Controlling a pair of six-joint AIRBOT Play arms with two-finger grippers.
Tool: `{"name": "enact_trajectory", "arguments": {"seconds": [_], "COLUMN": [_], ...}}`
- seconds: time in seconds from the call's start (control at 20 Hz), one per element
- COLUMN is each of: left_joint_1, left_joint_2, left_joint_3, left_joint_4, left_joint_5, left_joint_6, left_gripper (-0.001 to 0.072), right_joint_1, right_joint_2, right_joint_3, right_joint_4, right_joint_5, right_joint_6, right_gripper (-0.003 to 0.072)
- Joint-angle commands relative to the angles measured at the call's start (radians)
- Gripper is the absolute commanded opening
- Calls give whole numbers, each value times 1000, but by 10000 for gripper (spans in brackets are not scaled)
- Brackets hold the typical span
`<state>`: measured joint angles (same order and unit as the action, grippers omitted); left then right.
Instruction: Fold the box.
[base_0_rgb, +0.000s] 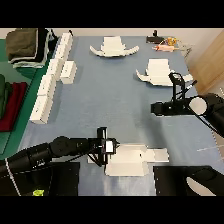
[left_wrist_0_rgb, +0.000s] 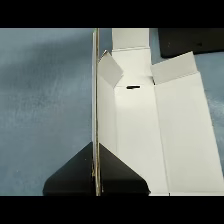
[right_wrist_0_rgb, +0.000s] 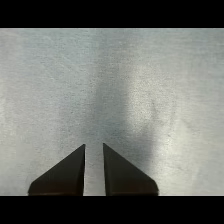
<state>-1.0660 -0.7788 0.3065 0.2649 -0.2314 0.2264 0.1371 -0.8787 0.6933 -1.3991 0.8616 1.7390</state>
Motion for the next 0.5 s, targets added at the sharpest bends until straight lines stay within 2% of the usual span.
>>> {"name": "enact_trajectory", "arguments": {"seconds": [0.0,0.05,0.1,0.15,0.3,0.45], "left_joint_1": [2,2,9,32,156,307], "left_joint_2": [2,3,3,1,-4,-40], "left_joint_3": [-3,4,18,37,91,148], "left_joint_4": [8,8,9,14,114,135], "left_joint_5": [74,135,148,115,-14,-240], "left_joint_6": [21,67,80,80,80,87], "left_gripper": [12,12,12,12,12,12], "right_joint_1": [0,0,0,0,0,0], "right_joint_2": [1,1,1,1,1,1], "right_joint_3": [0,0,0,0,0,0], "right_joint_4": [0,0,0,0,0,0], "right_joint_5": [0,0,0,0,-7,-10], "right_joint_6": [0,0,0,0,0,0], "right_gripper": [180,180,180,180,180,180]}}
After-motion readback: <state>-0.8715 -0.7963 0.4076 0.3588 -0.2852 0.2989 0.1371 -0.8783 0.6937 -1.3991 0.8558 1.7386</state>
